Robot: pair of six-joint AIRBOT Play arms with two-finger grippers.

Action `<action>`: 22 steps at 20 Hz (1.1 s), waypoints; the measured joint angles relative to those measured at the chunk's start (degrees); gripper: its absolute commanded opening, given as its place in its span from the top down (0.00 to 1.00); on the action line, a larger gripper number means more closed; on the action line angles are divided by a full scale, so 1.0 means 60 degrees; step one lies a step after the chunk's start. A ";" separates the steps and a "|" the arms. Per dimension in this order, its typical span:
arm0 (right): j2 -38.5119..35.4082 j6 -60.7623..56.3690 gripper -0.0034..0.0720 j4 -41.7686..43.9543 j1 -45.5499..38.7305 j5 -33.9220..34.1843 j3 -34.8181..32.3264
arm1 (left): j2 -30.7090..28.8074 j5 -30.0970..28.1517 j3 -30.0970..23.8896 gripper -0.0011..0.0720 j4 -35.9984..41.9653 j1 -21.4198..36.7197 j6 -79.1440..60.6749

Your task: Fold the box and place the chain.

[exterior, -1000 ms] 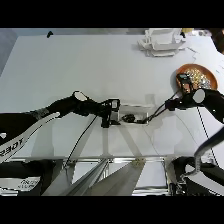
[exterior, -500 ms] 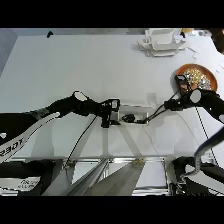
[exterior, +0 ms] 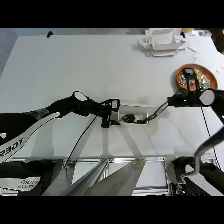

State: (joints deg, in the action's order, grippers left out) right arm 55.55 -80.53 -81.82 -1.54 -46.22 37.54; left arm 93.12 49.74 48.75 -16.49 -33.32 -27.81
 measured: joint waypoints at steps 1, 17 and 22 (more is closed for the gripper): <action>-0.0499 0.0124 0.93 0.0233 0.0022 -0.0153 0.0004 | 0.0000 0.0000 -0.0004 0.87 0.0000 0.0000 0.0000; -0.4226 0.2685 0.93 0.6000 0.2167 -0.1916 0.0000 | 0.0000 0.0004 0.0000 0.87 -0.0004 0.0000 0.0000; -0.4328 0.3694 0.93 0.7450 0.2801 -0.1927 -0.0004 | 0.0000 0.0004 0.0000 0.87 -0.0004 0.0000 0.0000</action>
